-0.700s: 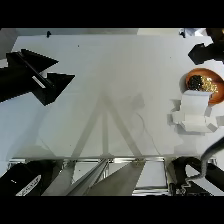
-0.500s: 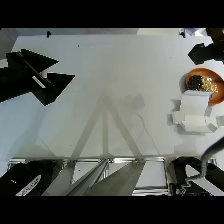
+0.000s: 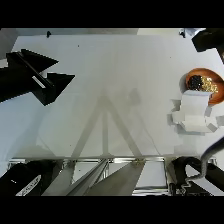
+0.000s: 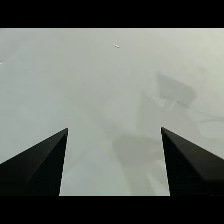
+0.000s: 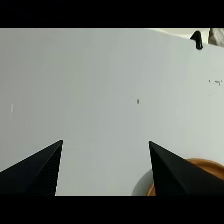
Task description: Fold the box and place the chain.
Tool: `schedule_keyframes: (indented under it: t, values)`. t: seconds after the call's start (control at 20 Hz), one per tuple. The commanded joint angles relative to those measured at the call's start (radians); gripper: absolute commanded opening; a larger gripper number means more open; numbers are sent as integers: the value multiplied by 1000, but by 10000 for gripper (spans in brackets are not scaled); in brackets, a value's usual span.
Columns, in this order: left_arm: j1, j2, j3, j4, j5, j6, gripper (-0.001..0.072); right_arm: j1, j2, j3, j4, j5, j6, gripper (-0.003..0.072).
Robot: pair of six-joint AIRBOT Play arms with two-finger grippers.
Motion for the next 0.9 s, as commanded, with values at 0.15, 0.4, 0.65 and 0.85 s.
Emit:
schedule_keyframes:
  t: [0.15, 0.4, 0.65, 0.85]
  values:
    - [0, 1, 0, 0, 0, 0, 644, 0, 3, 1, 12, -93, 0, 569]
    - [0, 1, 0, 0, 0, 0, 644, -4, 3, 1, -215, -51, 43, 566]
    - [0, 1, 0, 0, 1, 0, 644, -232, -30, 1, -319, 154, 213, 568]
    - [-1, 1, 0, 0, 1, 0, 644, -459, -114, 1, -300, 346, 129, 598]
